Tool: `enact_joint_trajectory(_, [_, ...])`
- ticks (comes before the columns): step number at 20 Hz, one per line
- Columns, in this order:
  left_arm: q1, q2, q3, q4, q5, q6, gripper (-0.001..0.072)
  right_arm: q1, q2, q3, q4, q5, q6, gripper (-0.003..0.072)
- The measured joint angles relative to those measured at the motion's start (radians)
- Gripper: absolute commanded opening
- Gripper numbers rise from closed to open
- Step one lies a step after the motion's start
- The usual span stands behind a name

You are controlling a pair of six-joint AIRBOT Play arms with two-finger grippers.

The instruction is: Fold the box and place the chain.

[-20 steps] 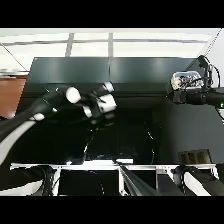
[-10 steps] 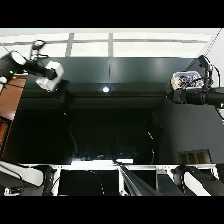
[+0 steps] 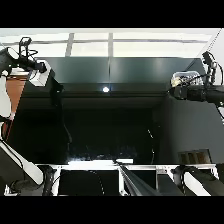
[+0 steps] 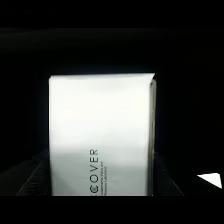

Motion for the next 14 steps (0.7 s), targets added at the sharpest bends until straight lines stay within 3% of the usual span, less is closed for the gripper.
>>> enact_joint_trajectory(2, [-0.010, 0.027, 0.046, 0.042, -0.040, -0.027, 0.0709, 0.000, 0.000, 0.000, -0.001, -0.010, 0.000, 0.0018])
enact_joint_trajectory(3, [-0.014, 0.052, 0.058, 0.051, -0.063, -0.053, 0.0644, 0.000, 0.000, 0.000, -0.001, -0.013, 0.000, 0.0018])
enact_joint_trajectory(4, [-0.018, 0.084, 0.064, 0.052, -0.082, -0.087, 0.0436, 0.000, 0.000, 0.000, 0.000, -0.016, 0.000, 0.0018])
enact_joint_trajectory(5, [-0.020, 0.115, 0.066, 0.044, -0.109, -0.117, 0.0091, 0.000, 0.000, 0.000, 0.003, -0.017, 0.000, 0.0017])
enact_joint_trajectory(6, [-0.023, 0.150, 0.059, 0.026, -0.149, -0.148, 0.0023, 0.000, 0.000, 0.000, 0.010, -0.016, 0.000, 0.0018])
enact_joint_trajectory(10, [-0.061, 0.320, -0.068, -0.111, -0.285, -0.213, 0.0022, 0.000, 0.000, 0.000, -0.001, 0.024, -0.001, 0.0016])
enact_joint_trajectory(12, [-0.114, 0.463, -0.226, -0.154, -0.268, -0.225, 0.0022, 0.000, 0.002, -0.002, -0.034, 0.052, -0.019, 0.0015])
enact_joint_trajectory(14, [-0.188, 0.650, -0.460, -0.179, -0.161, -0.227, 0.0023, 0.000, 0.012, -0.024, -0.056, 0.043, -0.060, 0.0014])
